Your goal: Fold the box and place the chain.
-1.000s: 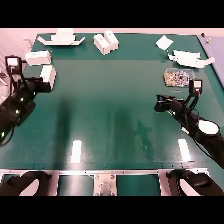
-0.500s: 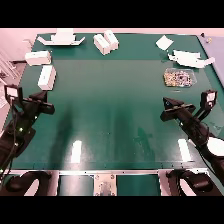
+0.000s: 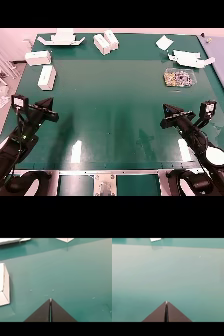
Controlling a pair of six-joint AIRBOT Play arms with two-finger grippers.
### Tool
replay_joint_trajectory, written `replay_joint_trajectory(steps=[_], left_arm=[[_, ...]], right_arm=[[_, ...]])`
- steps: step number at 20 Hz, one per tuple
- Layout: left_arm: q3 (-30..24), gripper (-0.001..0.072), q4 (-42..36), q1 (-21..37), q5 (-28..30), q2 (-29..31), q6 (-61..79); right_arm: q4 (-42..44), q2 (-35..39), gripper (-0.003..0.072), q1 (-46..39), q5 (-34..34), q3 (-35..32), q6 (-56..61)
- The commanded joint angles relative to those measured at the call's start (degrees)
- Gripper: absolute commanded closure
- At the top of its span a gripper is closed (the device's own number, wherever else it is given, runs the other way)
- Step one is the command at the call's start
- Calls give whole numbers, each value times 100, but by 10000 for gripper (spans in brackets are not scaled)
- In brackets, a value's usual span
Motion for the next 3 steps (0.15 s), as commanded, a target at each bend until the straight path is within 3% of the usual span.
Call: replay_joint_trajectory(steps=[1,3], left_arm=[[-22,683,0,-2,-31,9,2],[-22,683,0,-2,-33,9,0]], right_arm=[[-2,28,677,2,0,-28,2],[-2,28,677,2,0,-28,2]])
